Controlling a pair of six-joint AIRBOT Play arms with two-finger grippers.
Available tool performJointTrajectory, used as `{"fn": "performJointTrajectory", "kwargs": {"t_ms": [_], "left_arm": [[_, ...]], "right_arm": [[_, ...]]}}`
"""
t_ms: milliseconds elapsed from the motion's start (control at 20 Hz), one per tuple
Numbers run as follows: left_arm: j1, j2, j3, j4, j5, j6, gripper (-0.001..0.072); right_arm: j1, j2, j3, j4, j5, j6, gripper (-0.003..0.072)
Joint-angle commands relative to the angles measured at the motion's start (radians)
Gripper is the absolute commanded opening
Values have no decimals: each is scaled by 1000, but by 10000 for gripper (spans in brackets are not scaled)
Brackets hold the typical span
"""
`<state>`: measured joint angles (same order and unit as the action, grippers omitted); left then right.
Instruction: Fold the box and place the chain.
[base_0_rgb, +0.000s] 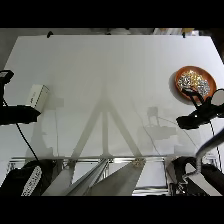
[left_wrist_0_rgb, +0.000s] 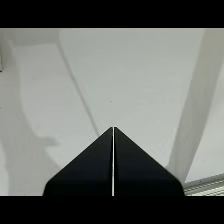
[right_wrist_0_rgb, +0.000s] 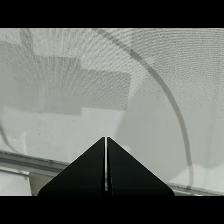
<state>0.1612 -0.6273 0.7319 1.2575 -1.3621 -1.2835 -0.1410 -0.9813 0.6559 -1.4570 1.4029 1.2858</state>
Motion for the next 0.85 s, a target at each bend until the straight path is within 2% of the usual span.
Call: {"fn": "performJointTrajectory", "kwargs": {"t_ms": [0,800], "left_arm": [[-1,1,0,-1,11,0,7],[-1,0,0,0,27,0,9]], "right_arm": [[0,0,0,0,0,0,11],[0,0,0,0,0,0,11]]}}
